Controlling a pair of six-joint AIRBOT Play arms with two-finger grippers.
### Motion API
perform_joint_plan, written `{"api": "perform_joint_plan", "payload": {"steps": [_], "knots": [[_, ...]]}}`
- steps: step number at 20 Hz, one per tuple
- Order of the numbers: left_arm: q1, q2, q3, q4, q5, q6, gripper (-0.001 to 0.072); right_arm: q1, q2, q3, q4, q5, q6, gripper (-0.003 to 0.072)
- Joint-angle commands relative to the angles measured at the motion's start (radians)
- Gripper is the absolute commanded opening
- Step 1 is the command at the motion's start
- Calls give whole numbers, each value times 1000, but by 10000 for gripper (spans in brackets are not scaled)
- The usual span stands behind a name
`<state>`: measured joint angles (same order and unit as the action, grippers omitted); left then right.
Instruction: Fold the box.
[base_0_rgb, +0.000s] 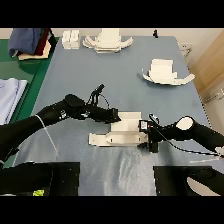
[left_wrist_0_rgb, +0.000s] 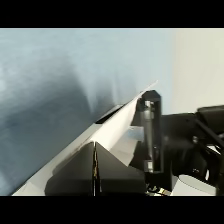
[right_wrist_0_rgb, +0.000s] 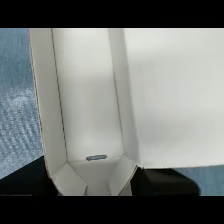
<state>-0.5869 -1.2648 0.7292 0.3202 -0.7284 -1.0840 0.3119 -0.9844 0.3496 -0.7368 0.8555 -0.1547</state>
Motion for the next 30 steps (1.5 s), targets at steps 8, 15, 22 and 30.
{"api": "perform_joint_plan", "payload": {"steps": [8,15,22,30], "knots": [[8,-86,2,97,-92,-117,14,1,1,1,0,0,0,517],[8,-85,31,82,-96,-40,14,1,1,1,0,0,0,517],[8,128,112,159,-144,89,11,1,1,1,0,0,0,517],[7,616,-96,484,-140,262,14,1,1,1,0,0,0,517]]}}
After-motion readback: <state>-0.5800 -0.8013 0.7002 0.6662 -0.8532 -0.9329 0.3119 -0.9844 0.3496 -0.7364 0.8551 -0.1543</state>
